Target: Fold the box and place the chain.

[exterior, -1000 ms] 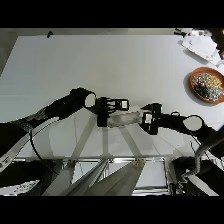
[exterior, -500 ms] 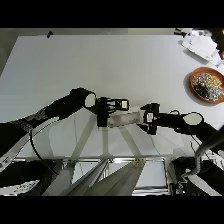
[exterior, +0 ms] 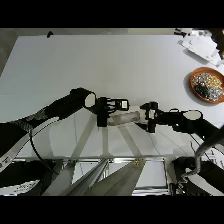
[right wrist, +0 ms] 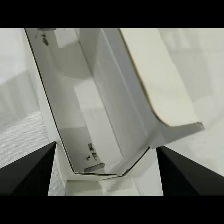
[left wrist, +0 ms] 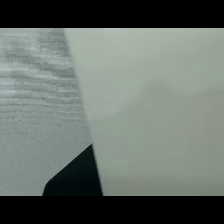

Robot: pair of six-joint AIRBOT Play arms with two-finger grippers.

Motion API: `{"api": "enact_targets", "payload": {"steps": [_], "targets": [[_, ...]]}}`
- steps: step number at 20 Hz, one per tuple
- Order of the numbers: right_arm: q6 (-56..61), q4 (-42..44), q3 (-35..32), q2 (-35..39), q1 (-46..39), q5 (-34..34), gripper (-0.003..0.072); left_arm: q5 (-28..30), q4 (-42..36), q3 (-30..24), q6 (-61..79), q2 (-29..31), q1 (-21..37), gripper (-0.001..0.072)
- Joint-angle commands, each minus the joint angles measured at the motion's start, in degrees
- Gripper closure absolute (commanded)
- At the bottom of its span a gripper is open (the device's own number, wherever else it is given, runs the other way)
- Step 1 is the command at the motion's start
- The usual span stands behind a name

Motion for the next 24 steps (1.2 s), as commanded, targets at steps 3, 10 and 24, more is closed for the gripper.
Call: {"api": "enact_targets", "payload": {"steps": [3,10,24], "targets": [[-2.1,-0.5,0.8,-3.0,-0.1,0.6,-0.0011,0.1,0.0,0.0,0.0,0.0,0.0,0.0697],[-0.8,-5.9,0.8,-3.5,0.4,5.1,0.0014,0.1,0.0,0.0,0.0,0.0,0.0,0.0697],[0.5,-5.6,0.8,-7.6,1.7,0.1,0.002,0.1,0.0,0.0,0.0,0.0,0.0,0.0697]]}}
